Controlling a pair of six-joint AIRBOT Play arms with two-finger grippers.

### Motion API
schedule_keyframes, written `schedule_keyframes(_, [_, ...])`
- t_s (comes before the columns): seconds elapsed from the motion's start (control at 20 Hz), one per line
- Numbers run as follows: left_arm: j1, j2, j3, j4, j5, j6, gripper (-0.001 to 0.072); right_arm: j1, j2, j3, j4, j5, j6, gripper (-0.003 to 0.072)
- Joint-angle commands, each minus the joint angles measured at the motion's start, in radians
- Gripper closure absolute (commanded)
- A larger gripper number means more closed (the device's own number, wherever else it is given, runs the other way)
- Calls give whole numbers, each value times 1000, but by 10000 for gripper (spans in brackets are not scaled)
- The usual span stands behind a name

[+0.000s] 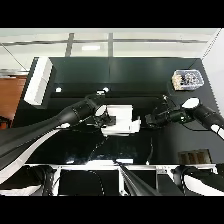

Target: Fold the box and place the chain.

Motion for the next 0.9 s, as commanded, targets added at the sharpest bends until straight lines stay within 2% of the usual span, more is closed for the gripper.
schedule_keyframes(0.0, [0, -1, 0, 1, 1, 0, 686, 15, -4, 64, 3, 94, -10, 114])
schedule_keyframes(0.2, [1, -1, 0, 1, 2, 0, 686, 108, -4, 66, 19, 57, 8, 115])
schedule_keyframes(0.4, [2, -1, 0, 1, 2, 0, 686, 209, -4, 66, 19, -101, 120, 117])
schedule_keyframes(0.45, [2, -1, 0, 1, 2, 0, 686, 230, -4, 66, 18, -135, 147, 153])
schedule_keyframes(0.5, [2, -1, 0, 1, 2, 0, 686, 248, -4, 66, 13, -163, 175, 153])
schedule_keyframes(0.6, [2, -1, 0, 1, 2, 0, 686, 290, -4, 67, -45, -217, 274, 156])
schedule_keyframes(0.65, [2, -1, 0, 0, 2, 0, 686, 310, -4, 68, -82, -234, 330, 234])
schedule_keyframes(0.7, [2, -1, 0, 1, 2, 0, 686, 330, -4, 74, -118, -246, 370, 279])
schedule_keyframes(0.85, [2, -1, 0, 1, 2, 0, 686, 385, -5, 98, -225, -290, 481, 280])
